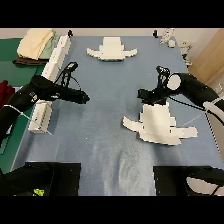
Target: Fold the box.
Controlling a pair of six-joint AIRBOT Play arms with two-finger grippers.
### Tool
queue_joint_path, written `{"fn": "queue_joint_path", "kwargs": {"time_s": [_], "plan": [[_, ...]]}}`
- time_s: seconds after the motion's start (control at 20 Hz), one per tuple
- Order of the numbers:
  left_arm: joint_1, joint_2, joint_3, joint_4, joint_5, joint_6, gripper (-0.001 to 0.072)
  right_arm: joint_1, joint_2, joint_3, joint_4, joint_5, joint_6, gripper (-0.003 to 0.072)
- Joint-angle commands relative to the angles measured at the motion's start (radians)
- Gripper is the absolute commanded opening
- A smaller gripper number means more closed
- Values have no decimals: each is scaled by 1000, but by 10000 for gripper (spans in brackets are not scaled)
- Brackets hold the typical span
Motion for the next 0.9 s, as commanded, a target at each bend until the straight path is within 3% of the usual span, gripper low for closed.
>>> {"fn": "queue_joint_path", "kwargs": {"time_s": [0.0,0.65,0.85], "plan": [[0,-2,-1,-2,-2,0,15,0,-2,-1,0,0,0,1],[0,-2,0,-3,0,0,15,0,-2,0,0,-1,0,1],[0,-2,0,-3,0,0,15,0,-2,1,0,-87,0,1]]}}
